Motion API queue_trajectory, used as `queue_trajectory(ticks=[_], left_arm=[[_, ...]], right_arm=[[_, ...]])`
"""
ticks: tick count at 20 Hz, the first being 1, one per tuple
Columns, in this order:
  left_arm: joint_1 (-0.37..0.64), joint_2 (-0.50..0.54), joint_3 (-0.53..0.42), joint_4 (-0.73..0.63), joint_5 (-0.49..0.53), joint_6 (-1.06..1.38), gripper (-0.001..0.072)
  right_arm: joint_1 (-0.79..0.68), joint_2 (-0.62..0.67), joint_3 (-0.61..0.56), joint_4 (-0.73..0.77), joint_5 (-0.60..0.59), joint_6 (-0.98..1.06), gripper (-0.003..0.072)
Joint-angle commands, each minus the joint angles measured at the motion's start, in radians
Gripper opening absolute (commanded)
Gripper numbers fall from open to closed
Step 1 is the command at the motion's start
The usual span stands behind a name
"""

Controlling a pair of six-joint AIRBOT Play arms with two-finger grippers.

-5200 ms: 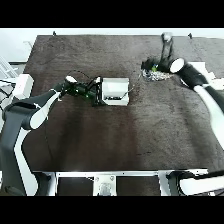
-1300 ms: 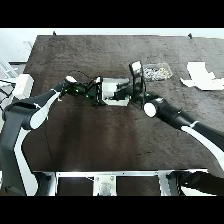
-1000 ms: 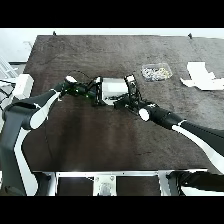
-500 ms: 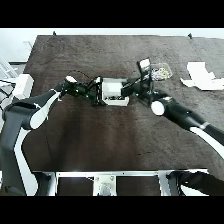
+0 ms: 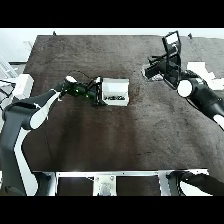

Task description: Fold the box and place the chain.

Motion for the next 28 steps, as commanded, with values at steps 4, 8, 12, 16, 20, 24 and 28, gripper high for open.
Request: queue_trajectory(ticks=[4, 8, 12, 16, 20, 24, 28], left_arm=[[-0.001, 0.000, 0.000, 0.000, 0.000, 0.000, 0.0455], [-0.001, 0.000, 0.000, 0.000, 0.000, 0.000, 0.0455], [-0.001, 0.000, 0.000, 0.000, 0.000, 0.000, 0.0455], [-0.001, 0.000, 0.000, 0.000, 0.000, 0.000, 0.0455], [-0.001, 0.000, 0.000, 0.000, 0.000, 0.000, 0.0454], [-0.001, 0.000, 0.000, 0.000, 0.000, 0.000, 0.0455], [-0.001, 0.000, 0.000, 0.000, 0.000, 0.000, 0.0454]], right_arm=[[-0.106, -0.233, 0.198, 0.595, 0.368, -0.590, 0.0156], [-0.172, -0.394, 0.332, 0.868, 0.611, -0.806, 0.0159], [-0.177, -0.535, 0.460, 0.876, 0.734, -0.810, 0.0182], [-0.177, -0.608, 0.517, 0.874, 0.859, -0.810, 0.0192], [-0.170, -0.608, 0.519, 0.873, 0.964, -0.810, 0.0199], [-0.144, -0.607, 0.523, 0.871, 1.022, -0.823, 0.0200], [-0.133, -0.606, 0.557, 0.870, 1.113, -0.825, 0.0201]])
